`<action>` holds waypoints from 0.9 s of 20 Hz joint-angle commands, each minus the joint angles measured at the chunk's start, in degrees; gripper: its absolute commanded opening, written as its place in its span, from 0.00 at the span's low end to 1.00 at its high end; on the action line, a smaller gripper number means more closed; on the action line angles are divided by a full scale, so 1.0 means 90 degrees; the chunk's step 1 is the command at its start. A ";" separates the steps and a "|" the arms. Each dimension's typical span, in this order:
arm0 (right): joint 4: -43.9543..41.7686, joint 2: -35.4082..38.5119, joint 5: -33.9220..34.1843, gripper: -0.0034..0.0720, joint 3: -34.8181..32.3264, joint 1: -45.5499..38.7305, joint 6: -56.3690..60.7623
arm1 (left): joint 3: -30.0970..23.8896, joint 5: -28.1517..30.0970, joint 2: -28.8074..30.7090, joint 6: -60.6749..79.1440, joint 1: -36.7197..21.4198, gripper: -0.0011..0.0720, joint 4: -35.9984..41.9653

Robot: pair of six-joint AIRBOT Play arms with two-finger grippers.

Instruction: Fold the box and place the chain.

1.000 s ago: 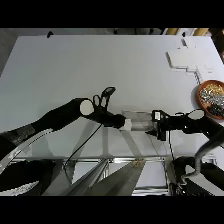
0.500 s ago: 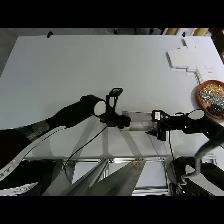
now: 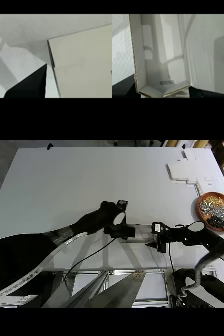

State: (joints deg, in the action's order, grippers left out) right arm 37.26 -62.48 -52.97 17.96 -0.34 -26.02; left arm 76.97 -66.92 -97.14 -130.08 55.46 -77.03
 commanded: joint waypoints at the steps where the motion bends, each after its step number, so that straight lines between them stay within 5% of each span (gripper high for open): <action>1: 0.0000 0.0005 -0.0002 0.47 0.0002 -0.0002 0.0000 | 0.0610 -0.0495 -0.0398 -0.0755 0.0126 0.38 -0.0493; 10: 0.0000 0.0005 -0.0002 0.47 0.0002 -0.0002 0.0000 | 0.0663 -0.0583 -0.0595 -0.1418 0.0245 0.28 -0.0495; 15: 0.0000 0.0005 -0.0002 0.47 0.0002 -0.0002 0.0000 | 0.0661 -0.0792 -0.0634 -0.1421 0.0279 0.03 -0.0522; 18: 0.0000 0.0005 -0.0002 0.47 0.0002 -0.0002 0.0000 | 0.0661 -0.1001 -0.0653 -0.1416 0.0277 0.03 -0.0571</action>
